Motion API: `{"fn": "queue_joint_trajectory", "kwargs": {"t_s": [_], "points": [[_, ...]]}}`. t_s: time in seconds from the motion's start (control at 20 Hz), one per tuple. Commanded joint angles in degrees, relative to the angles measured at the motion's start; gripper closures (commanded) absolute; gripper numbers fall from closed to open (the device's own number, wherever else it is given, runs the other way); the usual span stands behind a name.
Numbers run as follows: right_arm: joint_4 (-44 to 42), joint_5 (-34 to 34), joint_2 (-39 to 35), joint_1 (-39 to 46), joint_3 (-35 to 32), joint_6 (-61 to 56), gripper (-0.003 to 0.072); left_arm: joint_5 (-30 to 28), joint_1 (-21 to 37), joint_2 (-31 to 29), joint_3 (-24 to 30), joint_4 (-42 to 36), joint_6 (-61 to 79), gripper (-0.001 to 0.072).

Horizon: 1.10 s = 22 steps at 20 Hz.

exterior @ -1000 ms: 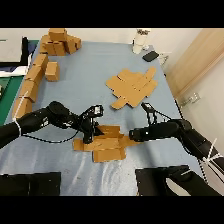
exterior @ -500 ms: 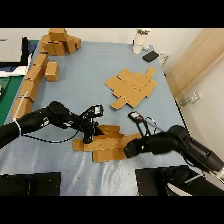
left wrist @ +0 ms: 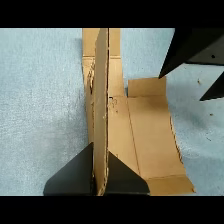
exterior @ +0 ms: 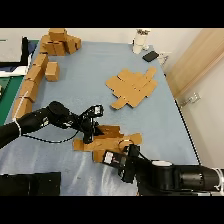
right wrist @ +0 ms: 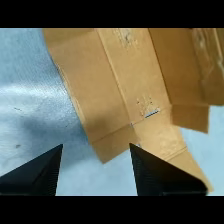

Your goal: Fold the box.

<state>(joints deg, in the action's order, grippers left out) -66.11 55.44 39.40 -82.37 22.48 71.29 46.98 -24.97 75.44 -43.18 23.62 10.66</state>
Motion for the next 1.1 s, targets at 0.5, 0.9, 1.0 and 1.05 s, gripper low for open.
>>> {"fn": "queue_joint_trajectory", "kwargs": {"t_s": [0.5, 0.9, 1.0, 1.05], "points": [[16.5, -2.5, 11.6, -3.5, -0.2, -4.8, 0.0086, 0.0, 0.0, 0.0, 0.0, 0.0, 0.0, 0.0699], [28.5, 6.9, 11.5, -2.8, 1.0, -17.9, -0.0008, 0.1, 0.0, 0.0, 0.0, 0.0, 0.0, 0.0699], [28.9, 6.6, 10.6, -2.7, 1.3, -21.8, -0.0008, 0.0, 0.0, 0.0, 0.0, 0.0, 0.0, 0.0699], [27.5, 4.6, 10.4, -2.7, 1.4, -21.7, -0.0008, 0.0, 0.0, 0.0, 0.0, 0.0, 0.0, 0.0699]]}}
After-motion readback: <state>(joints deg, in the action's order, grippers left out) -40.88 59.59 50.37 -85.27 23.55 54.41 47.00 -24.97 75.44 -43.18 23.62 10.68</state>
